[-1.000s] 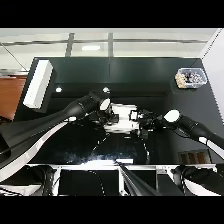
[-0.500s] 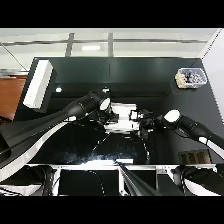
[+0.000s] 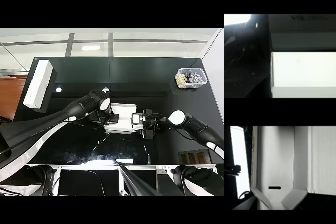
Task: Fold the box and place the chain.
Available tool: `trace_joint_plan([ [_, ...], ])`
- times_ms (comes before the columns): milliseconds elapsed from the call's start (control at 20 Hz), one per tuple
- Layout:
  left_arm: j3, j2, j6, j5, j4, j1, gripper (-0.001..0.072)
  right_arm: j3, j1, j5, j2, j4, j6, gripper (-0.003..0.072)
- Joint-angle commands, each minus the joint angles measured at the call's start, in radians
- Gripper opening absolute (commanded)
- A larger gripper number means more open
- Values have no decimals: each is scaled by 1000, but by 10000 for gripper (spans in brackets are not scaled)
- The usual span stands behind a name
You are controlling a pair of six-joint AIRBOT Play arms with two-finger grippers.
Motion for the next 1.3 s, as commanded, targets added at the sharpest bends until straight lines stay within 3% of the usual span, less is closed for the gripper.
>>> trace_joint_plan([
  [0, 1, 0, -1, 6, -4, 0, 30, 0, 0, 1, 8, -18, 5, 469],
  [50, 1, 0, -1, 6, -4, 0, 30, 0, 0, 0, 8, -10, 5, 465],
  [150, 1, 0, -1, 6, -4, 0, 30, 0, 0, -3, 6, 18, 5, 202],
  [200, 1, 0, -1, 6, -4, 0, 30, 0, 1, -3, 1, 50, 5, 189],
  [500, 1, 0, -1, 6, -4, 0, 30, 0, 46, -34, -64, 297, 5, 189],
  [850, 1, 0, -1, 6, -4, 0, 30, 0, 45, -93, -89, 304, 10, 189],
  [900, 1, 0, -1, 6, -4, 0, 30, 0, 45, -92, -89, 305, 11, 212],
  [950, 1, 0, -1, 6, -4, 0, 30, 0, 45, -91, -89, 304, 13, 375],
  [1250, 1, 0, -1, 6, -4, 0, 30, 0, 45, -93, -89, 284, 18, 392],
])
